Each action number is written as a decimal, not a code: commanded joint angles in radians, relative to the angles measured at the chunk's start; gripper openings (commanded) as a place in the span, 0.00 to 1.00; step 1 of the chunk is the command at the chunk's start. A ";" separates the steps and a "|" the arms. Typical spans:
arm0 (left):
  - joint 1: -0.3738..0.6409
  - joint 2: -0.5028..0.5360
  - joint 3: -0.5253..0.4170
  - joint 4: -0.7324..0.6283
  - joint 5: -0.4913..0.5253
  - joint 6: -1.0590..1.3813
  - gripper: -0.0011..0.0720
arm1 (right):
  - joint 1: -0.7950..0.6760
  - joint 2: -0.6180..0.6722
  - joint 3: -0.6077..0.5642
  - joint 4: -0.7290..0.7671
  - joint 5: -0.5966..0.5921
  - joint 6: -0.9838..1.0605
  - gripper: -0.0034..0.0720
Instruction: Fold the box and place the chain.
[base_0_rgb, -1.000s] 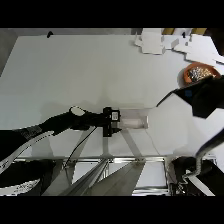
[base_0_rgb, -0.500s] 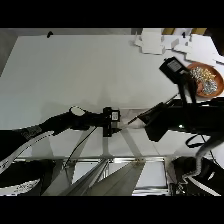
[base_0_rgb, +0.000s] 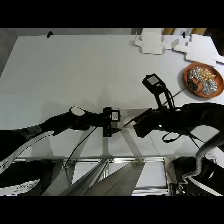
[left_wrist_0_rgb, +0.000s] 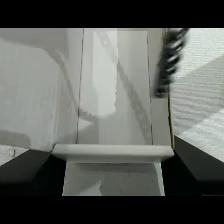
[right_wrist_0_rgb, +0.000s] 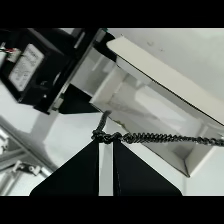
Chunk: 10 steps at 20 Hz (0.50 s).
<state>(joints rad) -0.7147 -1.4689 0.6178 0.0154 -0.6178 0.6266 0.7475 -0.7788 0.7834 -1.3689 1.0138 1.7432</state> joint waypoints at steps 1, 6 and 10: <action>0.000 0.000 0.000 0.000 0.000 0.000 0.20 | 0.001 -0.059 -0.077 -0.012 -0.077 0.011 0.06; 0.000 -0.001 0.000 0.000 0.000 0.000 0.21 | -0.016 -0.144 -0.091 -0.038 -0.135 0.010 0.17; 0.000 -0.001 0.000 0.000 0.000 0.000 0.21 | -0.052 -0.117 0.048 -0.031 0.020 -0.082 0.39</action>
<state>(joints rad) -0.7147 -1.4689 0.6174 0.0154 -0.6178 0.6266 0.7204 -0.9016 0.7517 -1.3994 0.9379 1.7248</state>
